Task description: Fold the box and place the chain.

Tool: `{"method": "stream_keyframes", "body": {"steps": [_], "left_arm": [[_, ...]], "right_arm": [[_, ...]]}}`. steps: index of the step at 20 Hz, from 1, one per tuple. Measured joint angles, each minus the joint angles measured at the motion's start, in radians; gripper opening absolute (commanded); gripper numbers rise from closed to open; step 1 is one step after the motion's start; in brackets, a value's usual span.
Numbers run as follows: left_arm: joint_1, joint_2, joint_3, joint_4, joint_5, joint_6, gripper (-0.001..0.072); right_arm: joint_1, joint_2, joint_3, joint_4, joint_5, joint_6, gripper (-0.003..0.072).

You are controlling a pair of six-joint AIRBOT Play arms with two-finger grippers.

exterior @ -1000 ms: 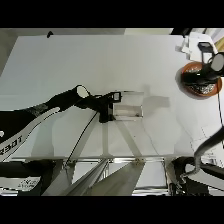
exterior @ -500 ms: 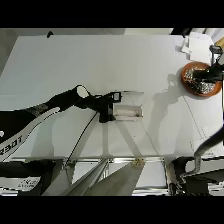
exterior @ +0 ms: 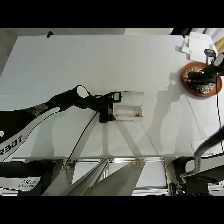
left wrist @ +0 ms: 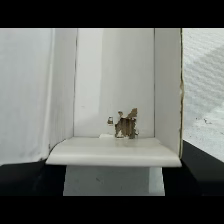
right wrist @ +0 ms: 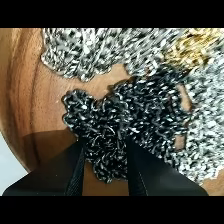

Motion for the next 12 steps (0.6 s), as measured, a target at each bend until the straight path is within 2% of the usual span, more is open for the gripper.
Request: {"method": "stream_keyframes", "body": {"steps": [4,5,6,12], "left_arm": [[0.0,0.0,0.0,0.0,0.0,0.0,0.0017],[0.0,0.0,0.0,0.0,0.0,0.0,0.0017],[0.0,0.0,0.0,0.0,0.0,0.0,0.0017],[0.0,0.0,0.0,0.0,0.0,0.0,0.0017]], "right_arm": [[0.0,-0.011,0.0,0.011,0.029,-0.003,0.0223],[0.0,-0.012,0.001,0.011,0.038,-0.003,0.0138],[0.0,-0.013,0.001,0.01,0.04,-0.003,0.0008],[0.0,0.024,0.0,0.02,0.077,0.002,0.0008]]}}
